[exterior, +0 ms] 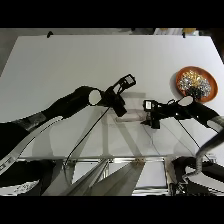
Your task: Fold the box and place the chain.
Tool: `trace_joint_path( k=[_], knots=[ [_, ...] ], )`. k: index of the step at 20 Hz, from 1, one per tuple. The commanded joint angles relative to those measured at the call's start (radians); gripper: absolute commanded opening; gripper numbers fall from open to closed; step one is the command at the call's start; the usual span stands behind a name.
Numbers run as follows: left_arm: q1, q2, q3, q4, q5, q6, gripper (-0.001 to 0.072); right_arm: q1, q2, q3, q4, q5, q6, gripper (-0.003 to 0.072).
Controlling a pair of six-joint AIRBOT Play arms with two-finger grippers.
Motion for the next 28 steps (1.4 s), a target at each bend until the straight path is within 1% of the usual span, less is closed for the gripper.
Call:
trace_joint_path(
  k=[1, 3, 5, 8, 10, 12, 14, 16, 17, 18, 20, 23, 25, 28],
  knots=[
    [0.007, -0.06, 0.0, -0.033, 0.056, -0.071, 0.0007, 0.0, 0.001, 0.0, 0.0, 0.0, -0.001, 0.0412],
    [0.007, -0.071, 0.0, -0.06, 0.031, -0.071, 0.0009, 0.0, 0.001, 0.0, 0.0, 0.0, 0.0, 0.0412],
    [0.01, -0.059, 0.0, -0.055, 0.02, -0.071, 0.0009, 0.0, 0.001, 0.0, 0.0, -0.001, 0.0, 0.0412],
    [0.026, 0.016, 0.0, -0.039, 0.02, -0.071, 0.0006, 0.0, 0.001, 0.0, 0.0, -0.001, 0.0, 0.0412],
    [0.045, 0.082, 0.0, 0.001, 0.003, -0.071, 0.0006, 0.0, 0.001, 0.0, 0.0, -0.001, -0.001, 0.0412],
    [0.061, 0.142, 0.0, 0.059, -0.067, -0.071, 0.001, 0.0, 0.001, 0.0, 0.0, 0.0, -0.001, 0.0412],
    [0.066, 0.194, 0.0, 0.14, -0.189, -0.069, 0.0009, 0.0, 0.001, 0.0, 0.0, -0.001, 0.0, 0.0412],
    [0.081, 0.221, -0.002, 0.158, -0.29, -0.034, 0.0008, 0.0, 0.001, 0.0, 0.0, -0.001, 0.0, 0.0412],
    [0.093, 0.223, -0.008, 0.155, -0.321, 0.007, 0.0008, 0.0, 0.001, 0.0, 0.0, -0.001, 0.0, 0.0412],
    [0.106, 0.222, -0.025, 0.15, -0.33, 0.053, 0.0008, 0.0, 0.001, 0.0, 0.0, 0.0, 0.0, 0.0412],
    [0.126, 0.214, -0.072, 0.12, -0.321, 0.161, 0.0008, 0.0, 0.001, 0.0, 0.0, 0.0, 0.0, 0.0412],
    [0.128, 0.19, -0.145, -0.024, -0.293, 0.441, 0.0008, 0.0, 0.001, 0.0, 0.0, 0.0, -0.001, 0.0412],
    [0.127, 0.154, -0.166, -0.092, -0.293, 0.594, 0.0008, 0.0, 0.001, 0.0, 0.0, 0.0, -0.001, 0.0412],
    [0.127, 0.091, -0.167, -0.095, -0.267, 0.615, 0.0013, 0.0, 0.001, 0.0, 0.0, -0.001, -0.001, 0.0412]
  ],
)
